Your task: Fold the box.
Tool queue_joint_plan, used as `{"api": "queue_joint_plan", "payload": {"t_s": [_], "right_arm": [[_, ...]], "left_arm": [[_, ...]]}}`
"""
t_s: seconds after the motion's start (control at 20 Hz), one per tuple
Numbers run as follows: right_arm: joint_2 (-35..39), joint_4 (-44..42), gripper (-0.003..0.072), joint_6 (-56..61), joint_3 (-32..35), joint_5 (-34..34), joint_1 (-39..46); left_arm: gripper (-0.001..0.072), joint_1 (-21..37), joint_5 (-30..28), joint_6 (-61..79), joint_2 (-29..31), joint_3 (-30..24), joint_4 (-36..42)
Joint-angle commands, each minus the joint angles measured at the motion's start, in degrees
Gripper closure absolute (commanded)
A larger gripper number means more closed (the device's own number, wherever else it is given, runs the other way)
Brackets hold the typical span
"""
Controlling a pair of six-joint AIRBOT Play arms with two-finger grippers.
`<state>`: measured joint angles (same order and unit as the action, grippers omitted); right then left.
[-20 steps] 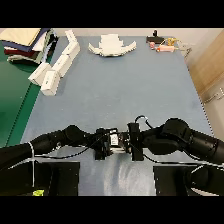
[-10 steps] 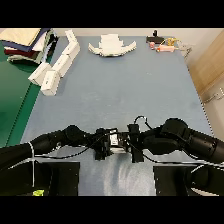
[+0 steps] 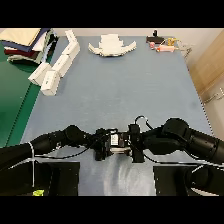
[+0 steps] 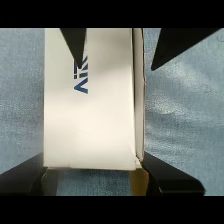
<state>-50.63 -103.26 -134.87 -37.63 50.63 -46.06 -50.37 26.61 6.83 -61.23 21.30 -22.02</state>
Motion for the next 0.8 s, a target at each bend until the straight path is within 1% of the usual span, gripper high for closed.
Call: {"api": "queue_joint_plan", "payload": {"t_s": [0.0,0.05,0.25,0.3,0.35,0.4,0.5,0.55,0.65,0.75], "right_arm": [[1.97,0.17,0.0276,0.07,-0.04,0.09,0.04],[2.97,1.14,0.0283,0.72,-0.04,0.04,0.04],[6.91,7.91,0.0285,9.33,-0.02,0.81,0.04],[7.15,8.92,0.035,10.64,-0.02,1.29,0.04],[7.02,9.81,0.057,12.44,0.02,1.9,0.17],[6.69,10.23,0.0681,14.86,0.31,1.88,0.44],[5.68,10.12,0.0683,21.75,1.36,1.07,0.59],[5.73,9.64,0.0683,26.51,2.51,-1.29,0.59],[7.23,8.7,0.0684,36.68,6.14,-9.46,0.57],[10.1,5.97,0.0684,43.23,9.88,-16.17,0.52]], "left_arm": [[0.0183,0.02,-0.09,-0.04,0.02,0.02,-0.02],[0.0183,0.04,-0.09,-0.04,0.02,0.02,-0.02],[0.0183,0.04,-0.09,-0.04,0.02,0.02,-0.02],[0.0183,0.02,-0.09,-0.04,0.02,0.02,-0.02],[0.0183,0.04,-0.09,-0.04,0.02,0.02,-0.02],[0.0183,0.04,-0.07,-0.04,0.02,0.02,-0.02],[0.0183,0.02,-0.09,-0.04,0.02,0.02,-0.02],[0.0183,0.04,-0.09,-0.04,0.02,0.02,-0.02],[0.0183,0.02,-0.09,-0.04,0.02,0.02,-0.02],[0.0183,0.04,-0.09,-0.04,0.02,0.02,-0.02]]}}
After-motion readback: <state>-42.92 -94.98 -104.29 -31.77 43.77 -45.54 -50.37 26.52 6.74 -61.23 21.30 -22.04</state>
